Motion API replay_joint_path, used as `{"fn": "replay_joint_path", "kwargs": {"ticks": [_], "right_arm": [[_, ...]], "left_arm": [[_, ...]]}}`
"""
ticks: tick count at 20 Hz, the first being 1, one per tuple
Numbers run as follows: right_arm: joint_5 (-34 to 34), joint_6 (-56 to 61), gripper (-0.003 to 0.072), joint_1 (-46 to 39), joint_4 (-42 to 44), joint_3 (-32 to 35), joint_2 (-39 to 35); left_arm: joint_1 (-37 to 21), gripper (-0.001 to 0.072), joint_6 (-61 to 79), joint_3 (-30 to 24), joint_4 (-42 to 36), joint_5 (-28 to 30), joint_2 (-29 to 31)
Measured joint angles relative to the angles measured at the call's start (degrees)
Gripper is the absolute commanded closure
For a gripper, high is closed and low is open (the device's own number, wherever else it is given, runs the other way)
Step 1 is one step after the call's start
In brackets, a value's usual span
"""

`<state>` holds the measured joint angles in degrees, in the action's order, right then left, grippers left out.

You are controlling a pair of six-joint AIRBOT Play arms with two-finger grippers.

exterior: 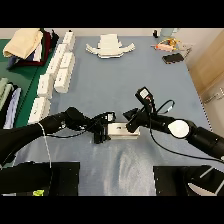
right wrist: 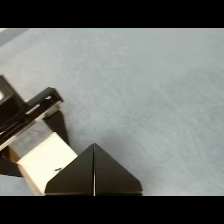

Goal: Fold the box.

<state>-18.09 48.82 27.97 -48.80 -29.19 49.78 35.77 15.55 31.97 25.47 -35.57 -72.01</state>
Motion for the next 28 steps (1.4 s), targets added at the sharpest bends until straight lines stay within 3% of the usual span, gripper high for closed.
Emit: {"fn": "replay_joint_path", "kwargs": {"ticks": [5,9,11,17,21,25,28], "right_arm": [[-23.8,26.0,0.068,-9.3,-27.3,-15.9,8.3],[-44.7,40.0,0.068,-14.4,-38.3,-27.2,15.5],[-50.6,43.7,0.0681,-15.4,-40.4,-30.0,17.8],[-55.3,47.9,0.0681,-16.5,-41.7,-32.7,20.0],[-56.1,48.5,0.0681,-16.7,-41.9,-33.0,20.3],[-56.3,48.7,0.0681,-16.7,-41.9,-33.1,20.3],[-56.4,48.8,0.0681,-16.7,-41.9,-33.1,20.3]], "left_arm": [[0.0,0.0207,0.0,0.0,0.0,0.0,0.0],[0.0,0.0208,0.0,0.0,0.0,0.0,0.0],[0.0,0.0207,0.0,0.0,0.0,0.0,0.0],[-0.3,0.0207,-2.8,0.2,0.2,1.7,0.6],[-3.8,0.0207,-12.8,0.2,2.4,6.4,5.1],[-13.6,0.0207,-35.0,0.2,15.0,8.4,11.4],[-23.3,0.0207,-53.5,0.2,28.0,4.3,15.0]]}}
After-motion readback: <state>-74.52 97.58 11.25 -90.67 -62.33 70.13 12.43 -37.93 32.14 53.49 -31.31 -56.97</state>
